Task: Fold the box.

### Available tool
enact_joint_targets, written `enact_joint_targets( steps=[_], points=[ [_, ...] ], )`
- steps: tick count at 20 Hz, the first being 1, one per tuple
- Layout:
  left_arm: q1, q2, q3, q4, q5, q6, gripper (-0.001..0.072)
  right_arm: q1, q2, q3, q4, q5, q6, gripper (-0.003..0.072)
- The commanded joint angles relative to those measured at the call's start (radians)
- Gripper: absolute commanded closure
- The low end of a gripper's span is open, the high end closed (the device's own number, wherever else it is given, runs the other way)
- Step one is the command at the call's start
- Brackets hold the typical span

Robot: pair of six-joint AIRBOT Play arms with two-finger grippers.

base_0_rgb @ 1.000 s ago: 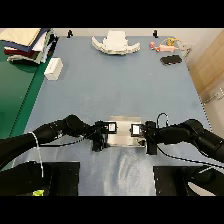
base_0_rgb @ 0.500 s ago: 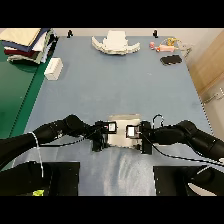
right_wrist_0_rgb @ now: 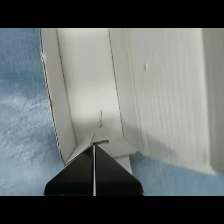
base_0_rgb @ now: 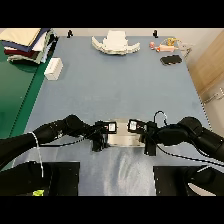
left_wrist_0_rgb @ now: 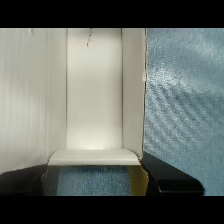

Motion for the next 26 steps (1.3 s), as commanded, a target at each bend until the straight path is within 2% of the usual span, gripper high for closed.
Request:
enact_joint_targets(
  steps=[1, 3, 5, 7, 9, 11, 15, 17, 19, 26],
  points=[
    [0.0, 0.0, 0.001, 0.0, 0.0, 0.0, 0.0238, 0.0, 0.048, 0.058, -0.271, -0.214, 0.421, 0.0682],
    [0.0, 0.0, 0.001, 0.0, 0.0, 0.0, 0.0238, -0.006, 0.099, 0.079, -0.48, -0.249, 0.677, 0.0682],
    [0.0, 0.0, 0.001, 0.0, 0.0, 0.0, 0.0238, -0.044, 0.131, 0.078, -0.681, -0.27, 1.034, 0.0682],
    [0.0, 0.0, 0.001, 0.0, 0.0, 0.0, 0.0237, -0.128, 0.123, 0.077, -0.732, -0.332, 1.242, 0.0682],
    [0.0, 0.0, 0.001, 0.0, 0.0, 0.0, 0.0238, -0.234, 0.082, 0.06, -0.632, -0.342, 1.263, 0.0682],
    [0.0, 0.0, 0.001, 0.0, 0.0, 0.0, 0.0237, -0.32, 0.011, 0.027, -0.459, -0.303, 1.196, 0.0682],
    [0.0, 0.0, 0.001, 0.0, 0.0, 0.0, 0.0237, -0.341, -0.109, -0.009, -0.104, -0.173, 0.975, 0.0682],
    [0.0, 0.0, 0.001, 0.0, 0.0, 0.0, 0.0238, -0.341, -0.119, -0.008, 0.043, -0.145, 0.89, 0.0682],
    [0.0, 0.0, 0.001, 0.0, 0.0, 0.0, 0.0237, -0.341, -0.111, -0.007, 0.117, -0.147, 0.844, 0.0682],
    [0.0, 0.0, 0.001, 0.0, 0.0, 0.0, 0.0238, -0.341, -0.047, -0.007, 0.158, -0.18, 0.837, 0.0682]
  ],
)
